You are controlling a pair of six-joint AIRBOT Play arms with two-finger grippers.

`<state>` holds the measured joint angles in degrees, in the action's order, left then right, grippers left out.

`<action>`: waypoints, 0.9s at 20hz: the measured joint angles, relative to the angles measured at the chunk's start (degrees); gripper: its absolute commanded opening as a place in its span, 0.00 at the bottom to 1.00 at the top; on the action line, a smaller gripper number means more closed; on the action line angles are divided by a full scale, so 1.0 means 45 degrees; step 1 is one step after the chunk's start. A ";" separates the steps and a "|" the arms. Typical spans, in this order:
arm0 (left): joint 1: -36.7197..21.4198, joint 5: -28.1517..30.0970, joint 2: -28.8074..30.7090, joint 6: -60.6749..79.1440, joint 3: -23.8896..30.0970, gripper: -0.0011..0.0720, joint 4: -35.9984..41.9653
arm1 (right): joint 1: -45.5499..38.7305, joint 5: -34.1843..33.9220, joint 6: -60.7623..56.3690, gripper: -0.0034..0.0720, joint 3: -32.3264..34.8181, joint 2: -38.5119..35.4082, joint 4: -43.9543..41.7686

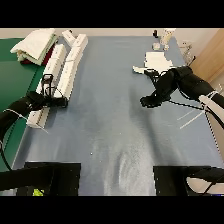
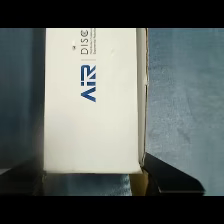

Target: Fold the box.

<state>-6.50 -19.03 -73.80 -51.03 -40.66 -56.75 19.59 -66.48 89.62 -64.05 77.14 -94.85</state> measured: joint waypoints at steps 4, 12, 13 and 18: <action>0.0049 0.0068 -0.0801 -0.0005 -0.0918 0.65 0.0019 | 0.0000 0.0000 -0.0005 0.05 0.0000 -0.0005 0.0000; 0.0073 0.0573 -0.1661 -0.0015 -0.1671 0.65 0.0039 | 0.0000 0.0000 0.0000 0.05 0.0000 -0.0005 0.0005; 0.0073 0.0631 -0.1690 -0.0015 -0.1690 0.65 0.0039 | 0.0000 0.0000 0.0000 0.05 0.0000 -0.0005 0.0000; 0.0087 0.0719 -0.1744 -0.0015 -0.1734 0.65 0.0039 | 0.0000 0.0000 -0.0005 0.05 0.0000 -0.0005 0.0005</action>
<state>-6.11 -15.79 -81.65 -51.09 -48.47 -56.58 19.59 -66.48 89.60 -64.05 77.12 -94.83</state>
